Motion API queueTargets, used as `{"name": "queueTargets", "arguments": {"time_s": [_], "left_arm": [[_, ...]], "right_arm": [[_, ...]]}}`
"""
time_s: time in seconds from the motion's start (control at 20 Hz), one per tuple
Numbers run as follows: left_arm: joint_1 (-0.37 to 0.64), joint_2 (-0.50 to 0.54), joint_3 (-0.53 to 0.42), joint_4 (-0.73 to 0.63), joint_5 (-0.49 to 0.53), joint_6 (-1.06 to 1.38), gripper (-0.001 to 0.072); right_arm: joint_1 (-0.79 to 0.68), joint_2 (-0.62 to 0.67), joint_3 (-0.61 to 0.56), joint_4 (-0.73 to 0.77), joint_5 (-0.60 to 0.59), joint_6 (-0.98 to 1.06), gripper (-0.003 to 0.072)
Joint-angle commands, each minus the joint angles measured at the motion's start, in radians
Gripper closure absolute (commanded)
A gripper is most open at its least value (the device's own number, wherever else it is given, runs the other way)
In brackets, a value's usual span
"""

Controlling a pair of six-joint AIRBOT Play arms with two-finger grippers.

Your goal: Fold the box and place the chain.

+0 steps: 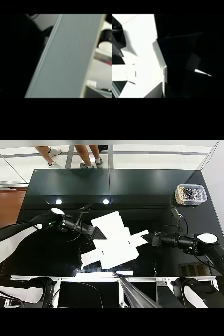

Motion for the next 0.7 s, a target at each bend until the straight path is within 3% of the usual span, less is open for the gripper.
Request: {"name": "queueTargets", "arguments": {"time_s": [0.0, 0.05, 0.3, 0.4, 0.45, 0.5, 0.55, 0.6, 0.65], "left_arm": [[-0.004, -0.016, 0.033, 0.101, -0.058, 0.024, 0.0273], [-0.008, -0.016, 0.034, 0.103, -0.055, 0.025, 0.0388], [-0.044, -0.016, 0.036, 0.157, -0.021, 0.035, 0.0441], [-0.062, -0.016, 0.036, 0.177, -0.013, 0.061, 0.0635], [-0.062, -0.016, 0.036, 0.174, -0.026, 0.072, 0.0682], [-0.061, -0.013, 0.036, 0.175, -0.032, 0.072, 0.0682], [-0.060, -0.008, 0.036, 0.178, -0.036, 0.072, 0.0683], [-0.060, 0.000, 0.036, 0.178, -0.037, 0.072, 0.0683], [-0.061, 0.014, 0.036, 0.180, -0.036, 0.072, 0.0684]], "right_arm": [[0.001, 0.001, 0.000, -0.001, 0.000, 0.001, 0.0678], [0.001, 0.001, 0.000, -0.002, -0.001, 0.001, 0.0678], [0.001, 0.001, 0.000, -0.002, -0.002, 0.001, 0.0678], [0.001, 0.001, 0.000, -0.003, -0.002, 0.001, 0.0677], [0.001, 0.001, 0.000, -0.011, -0.003, 0.000, 0.0677], [0.000, 0.001, 0.002, -0.031, -0.011, 0.001, 0.0674], [0.000, 0.001, 0.009, -0.064, -0.019, 0.002, 0.0576], [-0.001, 0.001, 0.021, -0.096, -0.019, 0.003, 0.0267], [-0.007, 0.001, 0.042, -0.135, -0.007, 0.007, 0.0083]]}}
